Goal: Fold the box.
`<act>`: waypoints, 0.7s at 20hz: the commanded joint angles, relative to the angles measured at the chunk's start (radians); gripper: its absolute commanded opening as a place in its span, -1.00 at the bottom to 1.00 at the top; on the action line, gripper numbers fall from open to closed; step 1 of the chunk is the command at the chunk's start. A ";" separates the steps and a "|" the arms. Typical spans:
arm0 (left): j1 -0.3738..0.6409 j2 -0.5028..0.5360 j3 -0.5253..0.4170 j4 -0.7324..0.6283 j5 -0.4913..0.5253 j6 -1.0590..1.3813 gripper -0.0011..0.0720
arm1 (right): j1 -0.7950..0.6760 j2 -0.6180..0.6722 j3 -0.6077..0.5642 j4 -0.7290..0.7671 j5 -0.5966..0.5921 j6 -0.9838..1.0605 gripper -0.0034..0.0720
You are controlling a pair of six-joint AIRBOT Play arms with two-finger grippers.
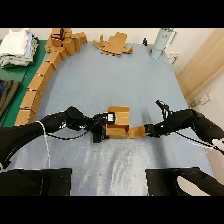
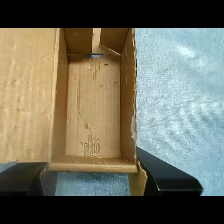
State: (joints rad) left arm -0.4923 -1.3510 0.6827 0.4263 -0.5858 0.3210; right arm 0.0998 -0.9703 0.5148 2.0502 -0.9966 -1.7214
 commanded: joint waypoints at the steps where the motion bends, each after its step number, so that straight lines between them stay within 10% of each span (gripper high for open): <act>1: 0.000 -0.001 0.000 0.000 0.000 0.000 0.42 | 0.000 -0.006 -0.003 0.050 0.006 -0.039 -0.89; 10: -0.001 -0.001 0.000 0.000 0.000 0.000 0.42 | 0.017 -0.054 0.022 0.244 0.045 -0.188 -0.89; 14: 0.000 -0.001 0.000 0.000 0.000 0.000 0.42 | 0.095 -0.020 0.068 0.244 0.037 -0.180 -0.16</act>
State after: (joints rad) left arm -0.4927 -1.3510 0.6827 0.4263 -0.5854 0.3206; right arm 0.1516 -1.0046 0.5568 2.2704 -0.9550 -1.8927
